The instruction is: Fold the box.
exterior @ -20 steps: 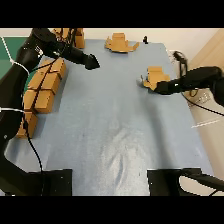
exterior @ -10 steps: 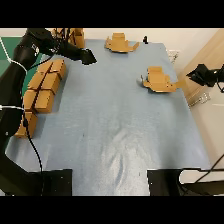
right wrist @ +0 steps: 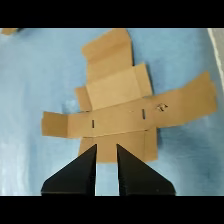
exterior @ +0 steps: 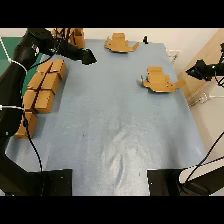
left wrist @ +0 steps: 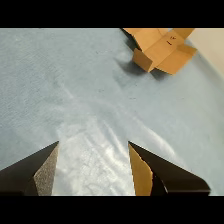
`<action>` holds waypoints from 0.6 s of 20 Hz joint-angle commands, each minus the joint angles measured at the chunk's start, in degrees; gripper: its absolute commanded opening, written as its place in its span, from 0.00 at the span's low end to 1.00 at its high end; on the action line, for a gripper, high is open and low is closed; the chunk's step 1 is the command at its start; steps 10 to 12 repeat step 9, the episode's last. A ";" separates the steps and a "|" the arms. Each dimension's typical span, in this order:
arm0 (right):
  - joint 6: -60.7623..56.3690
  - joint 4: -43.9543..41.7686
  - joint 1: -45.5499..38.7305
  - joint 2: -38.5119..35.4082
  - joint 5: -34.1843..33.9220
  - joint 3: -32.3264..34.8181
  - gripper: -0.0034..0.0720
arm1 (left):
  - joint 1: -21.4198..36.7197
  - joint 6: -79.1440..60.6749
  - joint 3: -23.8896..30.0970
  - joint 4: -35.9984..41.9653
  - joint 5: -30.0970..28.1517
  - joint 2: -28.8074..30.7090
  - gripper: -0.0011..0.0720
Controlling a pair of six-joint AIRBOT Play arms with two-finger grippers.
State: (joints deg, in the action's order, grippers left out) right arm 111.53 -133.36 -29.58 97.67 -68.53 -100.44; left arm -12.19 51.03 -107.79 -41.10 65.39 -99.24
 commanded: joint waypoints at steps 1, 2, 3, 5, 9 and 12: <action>6.05 -5.33 0.07 -1.64 -1.36 -0.92 0.30 | 0.02 0.00 -0.04 0.00 -0.02 -0.04 0.90; 6.05 -5.35 0.26 -2.03 -1.29 -0.92 0.30 | 0.04 0.00 -0.04 -0.02 -0.04 -0.02 0.90; 5.99 -5.35 0.33 -2.21 -1.25 -0.92 0.30 | 0.04 0.00 -0.04 -0.02 -0.04 -0.04 0.90; 5.95 -5.33 0.44 -2.14 -1.68 -0.90 0.30 | 0.04 0.00 -0.04 -0.02 -0.07 -0.04 0.90; 4.50 -5.46 0.76 -2.14 -2.75 -0.90 0.30 | 0.04 0.00 -0.04 -0.02 -0.04 -0.04 0.90; 4.50 -5.46 0.76 -2.14 -2.75 -0.90 0.30 | 0.04 0.00 -0.04 -0.02 -0.04 -0.04 0.90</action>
